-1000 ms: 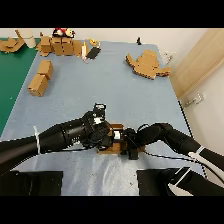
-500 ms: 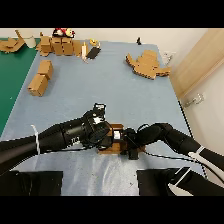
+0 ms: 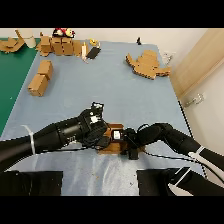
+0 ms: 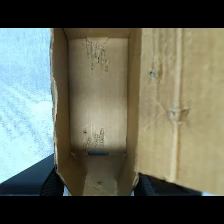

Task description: Fold the box.

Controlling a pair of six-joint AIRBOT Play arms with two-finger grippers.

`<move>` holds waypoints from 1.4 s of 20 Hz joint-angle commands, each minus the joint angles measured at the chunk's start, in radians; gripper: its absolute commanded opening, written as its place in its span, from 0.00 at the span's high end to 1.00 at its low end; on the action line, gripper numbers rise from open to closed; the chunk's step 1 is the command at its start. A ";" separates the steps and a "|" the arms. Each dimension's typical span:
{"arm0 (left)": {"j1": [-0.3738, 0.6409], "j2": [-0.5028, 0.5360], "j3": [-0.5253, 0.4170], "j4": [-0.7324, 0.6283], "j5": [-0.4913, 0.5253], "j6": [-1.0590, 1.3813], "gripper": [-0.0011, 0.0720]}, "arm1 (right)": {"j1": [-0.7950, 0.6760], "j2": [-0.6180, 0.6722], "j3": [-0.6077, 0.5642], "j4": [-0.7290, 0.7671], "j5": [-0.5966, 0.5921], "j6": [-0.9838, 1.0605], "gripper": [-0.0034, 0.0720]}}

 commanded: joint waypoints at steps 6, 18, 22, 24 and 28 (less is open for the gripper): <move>0.010 0.399 -0.317 -0.290 0.312 0.904 0.97 | 0.000 0.001 0.000 0.000 0.000 0.000 0.30; 0.631 0.488 -0.650 -1.158 0.364 2.102 0.97 | 0.000 0.001 0.000 0.000 0.000 0.000 0.30; 0.694 0.414 -0.656 -1.120 0.462 2.218 0.97 | 0.000 0.001 0.000 0.000 0.000 0.000 0.30; 0.680 0.380 -0.656 -1.122 0.481 2.271 0.97 | 0.000 0.001 0.000 0.000 0.000 0.000 0.30; 0.615 0.335 -0.661 -1.118 0.557 2.353 0.25 | 0.000 0.001 0.000 0.000 0.000 0.000 0.30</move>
